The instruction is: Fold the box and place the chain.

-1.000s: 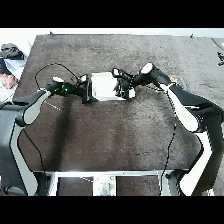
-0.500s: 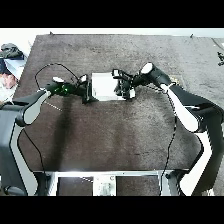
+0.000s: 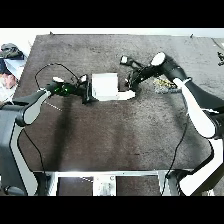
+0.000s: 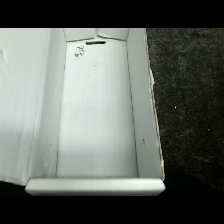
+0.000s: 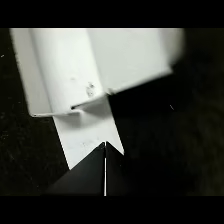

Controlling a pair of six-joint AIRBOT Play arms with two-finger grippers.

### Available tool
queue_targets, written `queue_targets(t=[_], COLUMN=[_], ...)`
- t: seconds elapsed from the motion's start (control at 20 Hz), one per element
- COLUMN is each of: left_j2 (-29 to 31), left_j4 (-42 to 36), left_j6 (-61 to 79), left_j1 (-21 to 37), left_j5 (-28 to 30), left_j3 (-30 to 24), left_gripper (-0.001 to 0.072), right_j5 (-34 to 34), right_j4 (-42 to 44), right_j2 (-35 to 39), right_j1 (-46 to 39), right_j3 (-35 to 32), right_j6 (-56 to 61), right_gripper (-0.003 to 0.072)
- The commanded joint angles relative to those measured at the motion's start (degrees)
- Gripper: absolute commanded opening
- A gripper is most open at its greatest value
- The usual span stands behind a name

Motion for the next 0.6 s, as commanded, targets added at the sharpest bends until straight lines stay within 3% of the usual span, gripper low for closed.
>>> queue_targets(t=[0.0,0.25,0.4,0.55], left_j2=[0.0,0.0,0.0,0.0], left_j4=[0.0,0.0,0.0,0.0], left_j6=[0.0,0.0,0.0,0.0], left_j1=[0.0,0.0,0.0,0.0], left_j5=[0.0,0.0,0.0,0.0], left_j3=[0.0,0.0,0.0,0.0], left_gripper=[0.0276,0.0276,0.0276,0.0276], right_j5=[0.0,0.8,-1.7,-5.9], right_j4=[-1.1,-1.0,1.7,10.3], right_j2=[2.1,1.8,1.8,1.8], right_j1=[-4.5,-12.1,-13.0,-12.7], right_j3=[0.0,-3.1,-9.0,-15.9], right_j6=[22.1,38.6,39.1,35.7], right_gripper=[0.0004,0.0004,0.0005,0.0005])
